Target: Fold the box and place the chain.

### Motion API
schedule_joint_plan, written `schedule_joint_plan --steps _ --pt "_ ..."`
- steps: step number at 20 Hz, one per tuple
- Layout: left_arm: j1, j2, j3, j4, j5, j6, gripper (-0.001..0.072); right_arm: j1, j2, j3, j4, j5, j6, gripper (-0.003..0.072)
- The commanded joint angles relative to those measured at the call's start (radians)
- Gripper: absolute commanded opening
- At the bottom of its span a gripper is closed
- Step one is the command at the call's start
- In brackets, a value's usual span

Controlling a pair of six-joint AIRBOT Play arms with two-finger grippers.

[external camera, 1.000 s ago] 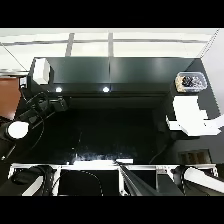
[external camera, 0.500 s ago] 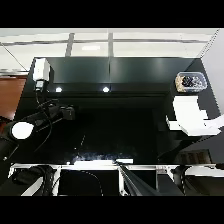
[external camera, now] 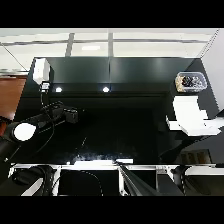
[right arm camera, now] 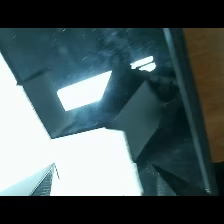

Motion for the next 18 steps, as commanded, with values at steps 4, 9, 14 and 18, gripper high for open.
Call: schedule_joint_plan --steps 4,9,14,18 --pt "-0.002 0.0 0.001 0.0 0.0 0.0 0.0704 0.003 -0.003 -0.029 -0.002 0.023 -0.034 0.0473" --pt "-0.002 0.0 0.001 0.0 0.0 0.0 0.0705 0.003 -0.001 -0.03 0.003 0.066 -0.055 0.0053" --pt "-0.002 0.0 0.001 0.0 -0.001 0.0 0.0704 0.003 0.057 -0.064 0.098 0.074 -0.055 0.0052" --pt "-0.002 0.0 0.001 0.0 -0.001 -0.001 0.0705 0.019 0.151 -0.177 0.191 0.063 -0.063 0.0052"
